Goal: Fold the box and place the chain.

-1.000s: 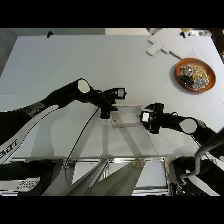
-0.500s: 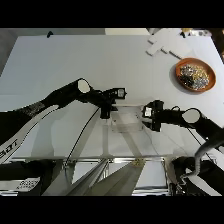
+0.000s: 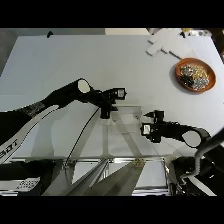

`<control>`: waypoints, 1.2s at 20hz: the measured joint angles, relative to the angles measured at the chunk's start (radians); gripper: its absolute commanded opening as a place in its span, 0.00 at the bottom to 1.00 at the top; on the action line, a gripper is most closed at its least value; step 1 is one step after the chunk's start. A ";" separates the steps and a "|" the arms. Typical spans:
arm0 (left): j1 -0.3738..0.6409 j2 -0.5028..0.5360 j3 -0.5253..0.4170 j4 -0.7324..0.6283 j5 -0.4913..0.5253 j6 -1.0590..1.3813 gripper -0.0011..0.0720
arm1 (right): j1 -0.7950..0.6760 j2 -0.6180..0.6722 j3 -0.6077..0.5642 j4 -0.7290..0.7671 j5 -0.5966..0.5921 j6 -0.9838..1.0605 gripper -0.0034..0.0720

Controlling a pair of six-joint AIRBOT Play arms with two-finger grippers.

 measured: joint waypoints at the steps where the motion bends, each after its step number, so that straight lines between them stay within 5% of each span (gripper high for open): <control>1: 0.000 0.000 0.000 0.000 0.000 0.000 0.03 | 0.019 -0.002 -0.004 0.003 -0.030 0.011 0.96; 7: 0.000 0.000 0.000 0.000 0.000 0.000 0.03 | 0.063 0.025 -0.015 -0.049 -0.055 0.092 0.95; 16: 0.000 0.000 0.000 0.000 -0.002 -0.003 0.03 | 0.150 0.130 -0.037 -0.175 0.062 0.278 0.95; 24: 0.000 0.000 0.000 0.000 -0.002 -0.002 0.03 | 0.250 0.053 -0.065 -0.185 -0.087 0.309 0.96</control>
